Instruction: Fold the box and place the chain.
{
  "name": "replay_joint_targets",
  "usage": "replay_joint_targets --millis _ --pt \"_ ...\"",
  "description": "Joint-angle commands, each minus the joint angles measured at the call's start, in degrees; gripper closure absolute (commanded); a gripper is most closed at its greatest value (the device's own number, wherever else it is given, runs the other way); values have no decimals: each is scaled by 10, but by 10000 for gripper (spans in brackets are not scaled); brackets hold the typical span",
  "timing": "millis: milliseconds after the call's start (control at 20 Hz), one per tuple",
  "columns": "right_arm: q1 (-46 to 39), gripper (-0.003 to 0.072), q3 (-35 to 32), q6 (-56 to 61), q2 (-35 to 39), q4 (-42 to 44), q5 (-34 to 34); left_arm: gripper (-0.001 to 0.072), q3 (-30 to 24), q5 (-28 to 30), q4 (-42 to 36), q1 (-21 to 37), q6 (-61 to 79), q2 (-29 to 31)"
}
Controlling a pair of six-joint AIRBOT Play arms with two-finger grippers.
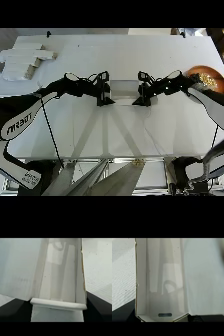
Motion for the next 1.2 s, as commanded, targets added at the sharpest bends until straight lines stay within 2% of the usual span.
replay_joint_targets --millis 0,50,100,150,1150 --pt "1 574 0 0 0 1 2 168 0 11 26 -11 -3 1" --pt "1 574 0 0 0 1 2 258 0 11 27 -11 -3 1" --pt "1 574 0 0 0 1 2 383 0 11 26 -11 -3 1" --pt "1 574 0 0 0 1 2 438 0 11 26 -11 -3 1" --pt "1 574 0 0 0 1 2 433 0 10 26 -11 -3 2"
